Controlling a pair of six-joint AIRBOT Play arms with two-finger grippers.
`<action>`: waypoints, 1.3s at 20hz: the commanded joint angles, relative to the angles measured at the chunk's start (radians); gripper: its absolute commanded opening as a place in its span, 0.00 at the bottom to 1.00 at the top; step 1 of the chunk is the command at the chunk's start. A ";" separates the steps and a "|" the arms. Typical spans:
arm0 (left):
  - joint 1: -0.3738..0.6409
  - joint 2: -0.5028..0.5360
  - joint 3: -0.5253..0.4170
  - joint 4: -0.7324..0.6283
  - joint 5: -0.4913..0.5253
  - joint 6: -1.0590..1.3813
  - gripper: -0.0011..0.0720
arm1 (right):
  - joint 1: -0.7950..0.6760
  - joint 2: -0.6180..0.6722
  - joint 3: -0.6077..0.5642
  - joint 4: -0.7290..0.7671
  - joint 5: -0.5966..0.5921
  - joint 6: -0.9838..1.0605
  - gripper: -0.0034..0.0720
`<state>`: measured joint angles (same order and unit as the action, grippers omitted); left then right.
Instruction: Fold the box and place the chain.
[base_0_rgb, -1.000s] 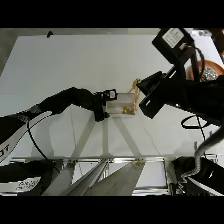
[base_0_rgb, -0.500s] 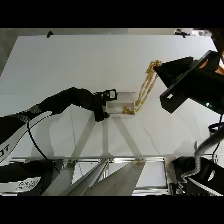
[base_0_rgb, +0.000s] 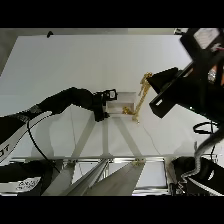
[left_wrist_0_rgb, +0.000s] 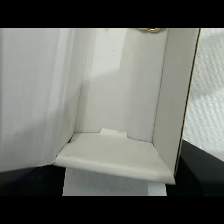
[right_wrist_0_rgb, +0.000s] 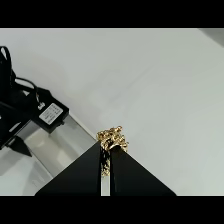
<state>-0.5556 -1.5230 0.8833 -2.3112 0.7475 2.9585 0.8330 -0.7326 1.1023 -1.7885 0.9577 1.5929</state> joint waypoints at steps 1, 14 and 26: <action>0.000 0.000 0.001 0.000 0.000 0.000 0.23 | 0.001 -0.042 -0.026 0.023 -0.030 -0.004 0.06; 0.000 0.000 0.001 0.000 0.000 0.000 0.23 | 0.000 -0.108 -0.331 0.147 -0.175 0.032 0.06; 0.000 0.000 0.001 0.000 0.000 0.000 0.23 | 0.000 -0.392 -0.331 0.079 -0.323 0.217 0.06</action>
<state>-0.5556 -1.5230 0.8829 -2.3112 0.7475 2.9585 0.8333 -1.0893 0.7727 -1.6695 0.6701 1.7313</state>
